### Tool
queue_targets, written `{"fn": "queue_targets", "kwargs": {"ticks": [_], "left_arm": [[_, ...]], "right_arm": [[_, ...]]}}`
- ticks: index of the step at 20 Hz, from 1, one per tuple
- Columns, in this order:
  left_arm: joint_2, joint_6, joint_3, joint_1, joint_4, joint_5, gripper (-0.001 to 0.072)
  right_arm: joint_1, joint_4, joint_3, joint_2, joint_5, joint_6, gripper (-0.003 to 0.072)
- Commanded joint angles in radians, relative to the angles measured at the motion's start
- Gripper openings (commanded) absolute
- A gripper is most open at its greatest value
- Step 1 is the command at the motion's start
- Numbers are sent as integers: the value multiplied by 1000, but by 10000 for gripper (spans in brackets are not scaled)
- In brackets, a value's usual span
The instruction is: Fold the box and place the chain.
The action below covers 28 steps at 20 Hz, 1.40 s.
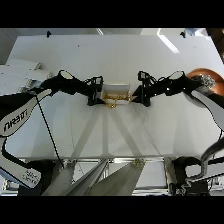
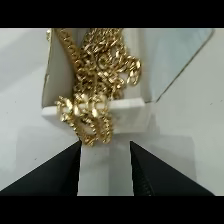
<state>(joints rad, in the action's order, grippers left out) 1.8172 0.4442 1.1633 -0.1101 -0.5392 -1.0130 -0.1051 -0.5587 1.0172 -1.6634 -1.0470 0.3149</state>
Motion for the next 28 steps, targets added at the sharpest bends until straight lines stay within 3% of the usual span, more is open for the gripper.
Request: {"fn": "queue_targets", "kwargs": {"ticks": [1,4,8,9,17,24,28], "left_arm": [[-1,0,0,0,0,0,296],[-1,0,0,0,0,0,296],[-1,0,0,0,0,0,296],[-1,0,0,0,0,0,296],[-1,0,0,0,0,0,296],[-1,0,0,0,0,0,296],[-1,0,0,0,0,0,296]], "right_arm": [[-2,92,-1,-13,19,117,339],[-10,86,-1,-13,15,113,334],[-26,81,-1,-13,5,112,99],[-26,71,-1,-13,0,111,12],[-26,-108,-1,3,-79,-187,14],[-26,-85,-1,82,-220,-293,14],[-26,55,-1,149,-274,-293,14]]}}
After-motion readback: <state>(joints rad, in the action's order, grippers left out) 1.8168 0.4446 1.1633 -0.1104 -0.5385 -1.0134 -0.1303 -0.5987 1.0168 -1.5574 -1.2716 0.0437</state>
